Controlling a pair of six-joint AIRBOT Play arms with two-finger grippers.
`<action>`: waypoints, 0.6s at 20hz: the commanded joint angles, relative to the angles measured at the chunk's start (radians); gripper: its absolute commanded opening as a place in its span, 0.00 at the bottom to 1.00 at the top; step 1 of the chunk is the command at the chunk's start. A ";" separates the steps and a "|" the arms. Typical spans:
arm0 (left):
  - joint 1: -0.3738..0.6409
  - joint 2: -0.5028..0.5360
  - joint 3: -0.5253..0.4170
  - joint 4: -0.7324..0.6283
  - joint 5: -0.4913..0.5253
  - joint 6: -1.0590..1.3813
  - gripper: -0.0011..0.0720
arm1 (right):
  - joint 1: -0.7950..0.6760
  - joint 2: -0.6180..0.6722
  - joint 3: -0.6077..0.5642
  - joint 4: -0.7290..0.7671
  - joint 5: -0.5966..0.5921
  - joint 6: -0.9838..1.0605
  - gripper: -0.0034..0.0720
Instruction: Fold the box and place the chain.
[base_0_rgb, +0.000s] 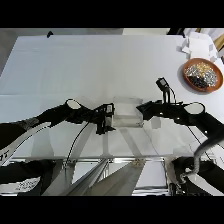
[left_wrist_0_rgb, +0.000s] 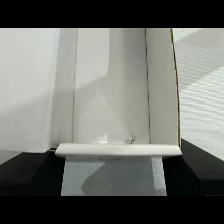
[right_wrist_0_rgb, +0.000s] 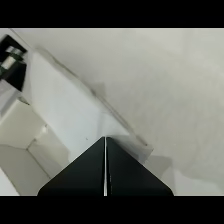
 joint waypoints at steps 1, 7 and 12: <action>0.001 0.001 0.000 0.000 0.000 -0.001 0.20 | 0.000 -0.105 0.000 -0.084 -0.012 0.101 0.07; 0.001 0.001 0.000 0.000 0.000 -0.001 0.20 | 0.000 -0.078 0.000 -0.097 0.047 0.130 0.07; 0.001 0.001 0.000 0.000 0.000 -0.001 0.20 | 0.000 0.085 0.007 -0.155 0.118 0.130 0.07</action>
